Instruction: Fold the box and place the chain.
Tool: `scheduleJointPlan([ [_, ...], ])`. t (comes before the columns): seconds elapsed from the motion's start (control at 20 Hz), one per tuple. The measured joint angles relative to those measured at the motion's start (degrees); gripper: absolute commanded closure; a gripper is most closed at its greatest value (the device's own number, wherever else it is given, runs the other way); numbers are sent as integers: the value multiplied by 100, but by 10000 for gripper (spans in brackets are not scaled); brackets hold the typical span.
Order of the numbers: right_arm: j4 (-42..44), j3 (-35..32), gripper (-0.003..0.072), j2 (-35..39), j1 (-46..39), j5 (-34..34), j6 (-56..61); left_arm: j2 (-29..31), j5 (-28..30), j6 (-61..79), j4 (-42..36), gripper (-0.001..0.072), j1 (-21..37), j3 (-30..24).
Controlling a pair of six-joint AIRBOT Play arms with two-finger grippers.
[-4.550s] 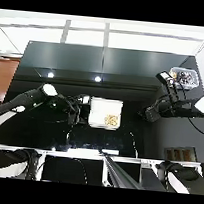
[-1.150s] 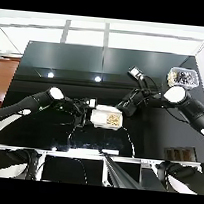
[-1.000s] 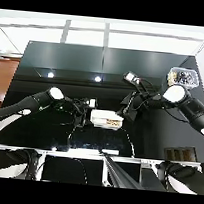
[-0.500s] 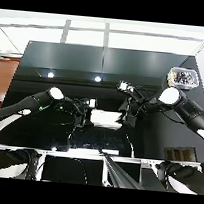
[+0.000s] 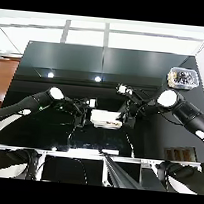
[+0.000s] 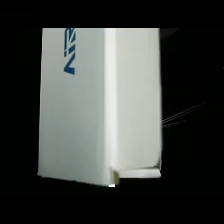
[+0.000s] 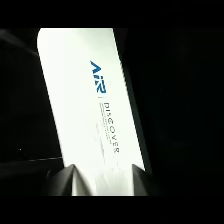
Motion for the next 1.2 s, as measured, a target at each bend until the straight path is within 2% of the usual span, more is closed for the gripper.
scheduleJointPlan([
  [0.65,-4,-4,515,-2,0,105,-35,0,-2,17,2,309,0,2],
  [0.7,-4,-4,509,-2,0,116,-35,0,0,17,2,309,0,2],
  [0.75,-4,-4,398,-2,0,127,-35,0,-2,17,2,309,0,2],
  [1.2,-48,-4,402,-2,0,138,-33,-2,-2,2,0,309,0,0],
])
